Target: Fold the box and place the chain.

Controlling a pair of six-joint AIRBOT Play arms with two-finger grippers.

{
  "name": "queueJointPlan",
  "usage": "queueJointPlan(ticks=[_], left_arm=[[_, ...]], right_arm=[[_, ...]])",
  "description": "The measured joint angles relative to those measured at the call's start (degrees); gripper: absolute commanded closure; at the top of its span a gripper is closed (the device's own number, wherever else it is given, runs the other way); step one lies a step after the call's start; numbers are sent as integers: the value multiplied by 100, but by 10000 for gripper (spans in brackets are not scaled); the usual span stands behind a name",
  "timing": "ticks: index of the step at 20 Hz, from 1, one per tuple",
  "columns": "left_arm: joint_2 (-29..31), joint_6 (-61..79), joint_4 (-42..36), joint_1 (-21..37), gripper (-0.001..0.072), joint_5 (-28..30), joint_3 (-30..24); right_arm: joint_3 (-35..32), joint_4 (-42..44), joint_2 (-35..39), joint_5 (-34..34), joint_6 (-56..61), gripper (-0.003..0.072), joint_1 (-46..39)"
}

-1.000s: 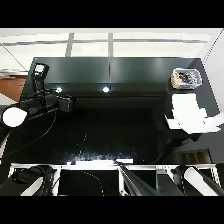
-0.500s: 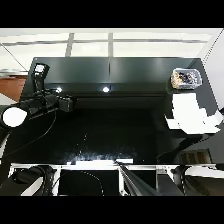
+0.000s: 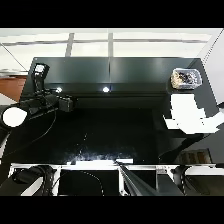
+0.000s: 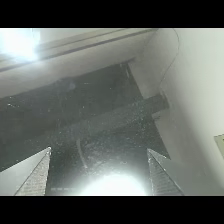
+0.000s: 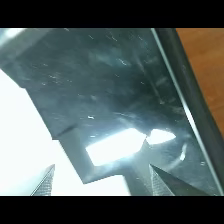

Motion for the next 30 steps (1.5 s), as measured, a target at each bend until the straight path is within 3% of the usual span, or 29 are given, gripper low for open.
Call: queueJointPlan(ticks=[10, 11, 13, 14, 15, 16, 17, 19, 21, 24, 25, 30], left_arm=[[0, 0, 2, 0, 1, 0, 0], [0, 0, 4, -2, 1, 0, 0], [0, 0, 4, 0, 1, 0, 0], [-2, 0, 4, -2, 1, 0, 0], [-2, 0, 4, 0, 1, 0, 0], [0, 0, 4, -2, 1, 0, 0], [0, 0, 4, 0, 1, 0, 0], [0, 0, 4, 0, 1, 0, 0], [-2, 0, 4, -2, 1, 0, 0], [0, 0, 4, 0, 1, 0, 0], [0, 0, 4, -2, 1, 0, 0], [0, 0, 4, 0, 1, 0, 0]], right_arm=[[-319, -732, -96, 376, 455, 51, 37], [-361, -710, -127, 417, 387, 136, 44], [-417, -660, -173, 459, 273, 135, 52], [-428, -634, -181, 479, 221, 174, 52], [-446, -616, -192, 479, 170, 276, 52], [-455, -610, -199, 494, 133, 276, 44], [-459, -575, -203, 509, 85, 368, 26], [-468, -531, -212, 568, 4, 429, -26], [-474, -413, -212, 669, -109, 572, -98], [-474, -208, -212, 841, -280, 585, -212], [-476, -151, -212, 907, -352, 667, -234], [-481, 302, -214, 1213, -651, 652, -273]])
